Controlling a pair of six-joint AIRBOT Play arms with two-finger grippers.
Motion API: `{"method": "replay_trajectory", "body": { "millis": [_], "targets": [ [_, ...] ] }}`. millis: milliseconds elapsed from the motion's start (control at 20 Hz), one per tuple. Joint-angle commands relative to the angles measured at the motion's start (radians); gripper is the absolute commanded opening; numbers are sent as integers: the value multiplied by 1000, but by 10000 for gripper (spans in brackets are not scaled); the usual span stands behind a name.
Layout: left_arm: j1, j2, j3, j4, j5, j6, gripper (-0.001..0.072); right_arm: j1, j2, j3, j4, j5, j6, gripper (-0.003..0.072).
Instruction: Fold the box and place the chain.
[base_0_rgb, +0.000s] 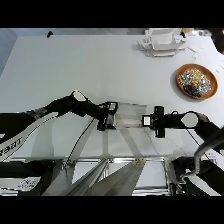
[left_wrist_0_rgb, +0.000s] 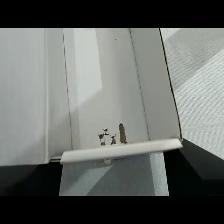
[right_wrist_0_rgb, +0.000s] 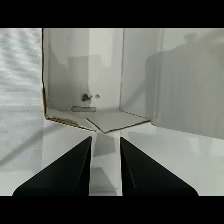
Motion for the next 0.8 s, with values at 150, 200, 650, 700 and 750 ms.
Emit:
{"method": "replay_trajectory", "body": {
  "millis": [150,200,650,700,750],
  "targets": [
    [1,1,0,0,0,0,83,2,-35,-1,134,11,-58,177],
    [1,1,0,0,0,0,83,2,-38,-1,147,10,-74,176],
    [1,1,1,0,0,0,83,2,-72,-1,251,9,-95,100],
    [1,1,1,0,0,0,83,2,-75,-1,271,12,-111,102],
    [1,1,0,0,0,0,83,2,-82,-1,294,11,-114,121]
  ]
}}
